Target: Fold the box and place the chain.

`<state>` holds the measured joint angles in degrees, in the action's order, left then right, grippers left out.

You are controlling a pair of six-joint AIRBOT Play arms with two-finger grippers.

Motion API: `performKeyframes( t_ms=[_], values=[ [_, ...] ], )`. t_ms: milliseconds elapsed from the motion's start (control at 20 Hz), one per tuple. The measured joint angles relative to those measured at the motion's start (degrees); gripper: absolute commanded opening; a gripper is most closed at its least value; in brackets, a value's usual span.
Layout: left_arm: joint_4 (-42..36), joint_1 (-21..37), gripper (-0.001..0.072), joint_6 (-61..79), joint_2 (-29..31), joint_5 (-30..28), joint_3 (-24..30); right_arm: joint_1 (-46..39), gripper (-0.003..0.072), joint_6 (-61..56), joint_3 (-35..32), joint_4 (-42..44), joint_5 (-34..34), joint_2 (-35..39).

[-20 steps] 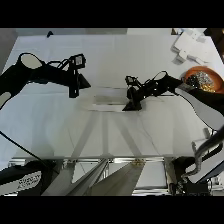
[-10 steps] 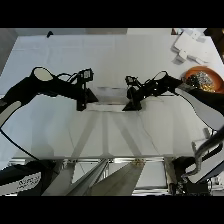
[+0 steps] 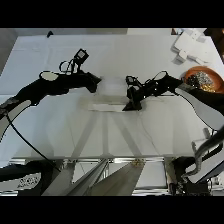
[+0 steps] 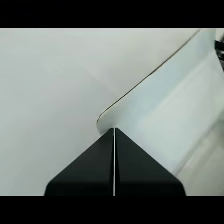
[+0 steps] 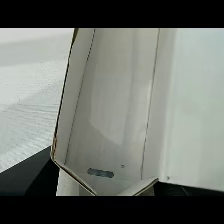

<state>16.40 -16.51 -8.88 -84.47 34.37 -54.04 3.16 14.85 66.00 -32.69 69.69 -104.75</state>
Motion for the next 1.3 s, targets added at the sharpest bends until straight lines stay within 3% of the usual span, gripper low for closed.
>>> performKeyframes(
  t_ms=[200, 650, 1050, 1300],
  values=[
    [-1.51, -0.39, 0.0010, -3.69, -2.95, -1.44, 0.00, 0.00, 0.0401, 0.00, 0.00, -0.02, -0.04, 0.00],
    [-0.79, -0.50, 0.0008, -5.62, -6.23, 4.15, 0.02, 0.00, 0.0401, 0.04, 0.00, -0.26, -0.02, 0.00],
    [1.46, 4.72, 0.0011, -5.55, 1.25, 9.60, 0.07, 0.00, 0.0401, 0.07, 0.00, -0.04, -0.11, 0.00],
    [14.23, 8.33, 0.0016, -5.49, 5.68, 16.76, 0.07, 0.00, 0.0401, 0.04, 0.00, -0.04, -0.09, 0.00]
  ],
)
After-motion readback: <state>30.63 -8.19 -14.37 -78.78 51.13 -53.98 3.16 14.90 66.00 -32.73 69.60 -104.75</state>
